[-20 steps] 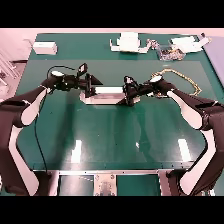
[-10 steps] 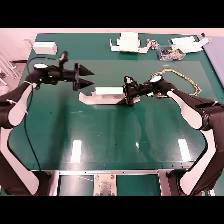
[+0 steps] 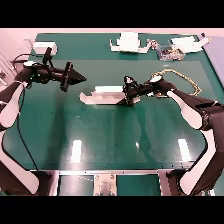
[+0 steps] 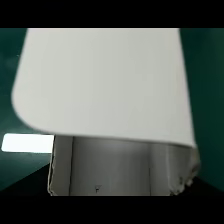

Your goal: Fold the box and place the chain.

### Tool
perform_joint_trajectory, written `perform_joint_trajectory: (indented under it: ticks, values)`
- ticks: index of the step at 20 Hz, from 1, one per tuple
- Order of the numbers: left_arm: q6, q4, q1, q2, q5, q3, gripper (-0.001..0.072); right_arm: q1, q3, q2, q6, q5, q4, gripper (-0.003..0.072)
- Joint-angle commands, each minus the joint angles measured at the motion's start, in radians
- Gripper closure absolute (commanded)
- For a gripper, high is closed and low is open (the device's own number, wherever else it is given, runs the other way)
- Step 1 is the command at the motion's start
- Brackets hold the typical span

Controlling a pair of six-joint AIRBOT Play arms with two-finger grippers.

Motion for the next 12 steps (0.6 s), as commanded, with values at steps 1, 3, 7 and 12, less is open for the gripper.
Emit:
perform_joint_trajectory:
  ticks: [1,3,7,12]
  values:
    - [0.081,0.002,-0.024,0.138,0.167,-0.177,0.0697,0.0,0.0,0.0,0.0,0.001,0.0,0.0094]
    - [0.149,-0.001,-0.053,0.25,0.371,-0.332,0.0697,0.0,0.0,0.0,0.0,0.001,0.0,0.0094]
    - [0.239,-0.007,-0.106,0.372,0.548,-0.531,0.0696,0.0,0.0,0.0,0.0,0.001,0.0,0.0094]
    - [0.241,0.061,-0.164,0.376,0.647,-0.625,0.0696,0.0,0.0,0.0,0.0,0.001,0.0,0.0094]
